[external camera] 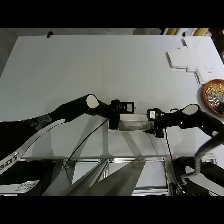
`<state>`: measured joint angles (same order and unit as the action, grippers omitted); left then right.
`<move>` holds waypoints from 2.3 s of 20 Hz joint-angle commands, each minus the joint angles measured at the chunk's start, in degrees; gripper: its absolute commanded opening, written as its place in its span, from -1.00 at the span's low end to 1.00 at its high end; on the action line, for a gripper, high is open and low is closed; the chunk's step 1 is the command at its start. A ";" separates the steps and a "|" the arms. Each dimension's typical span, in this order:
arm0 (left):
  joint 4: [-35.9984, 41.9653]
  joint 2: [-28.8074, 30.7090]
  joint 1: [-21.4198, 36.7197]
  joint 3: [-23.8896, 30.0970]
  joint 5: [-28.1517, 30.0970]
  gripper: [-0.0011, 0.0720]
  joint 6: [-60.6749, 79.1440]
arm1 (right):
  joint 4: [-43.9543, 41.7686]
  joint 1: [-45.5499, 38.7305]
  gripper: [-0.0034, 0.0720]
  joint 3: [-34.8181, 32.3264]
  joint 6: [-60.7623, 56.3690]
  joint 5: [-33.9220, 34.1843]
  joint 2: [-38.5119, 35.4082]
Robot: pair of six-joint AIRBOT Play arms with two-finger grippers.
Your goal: Fold the box and place the chain.
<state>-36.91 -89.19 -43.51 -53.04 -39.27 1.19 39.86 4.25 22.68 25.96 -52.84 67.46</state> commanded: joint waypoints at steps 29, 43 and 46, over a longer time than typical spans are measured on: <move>0.48 -0.02 -0.15 0.00 0.74 -0.94 0.02 | 0.04 0.02 0.15 0.00 -0.15 -0.33 0.04; -4.76 3.45 0.81 -0.02 -3.26 0.92 -1.73 | 0.09 0.02 0.15 0.00 -0.15 -0.33 0.04; -9.86 7.06 2.36 0.00 -5.03 0.93 -6.91 | 0.17 0.02 0.15 0.00 -0.15 -0.33 0.04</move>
<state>-42.37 -84.93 -42.26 -52.99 -42.39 -1.72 40.12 4.29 22.61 25.91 -53.54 67.51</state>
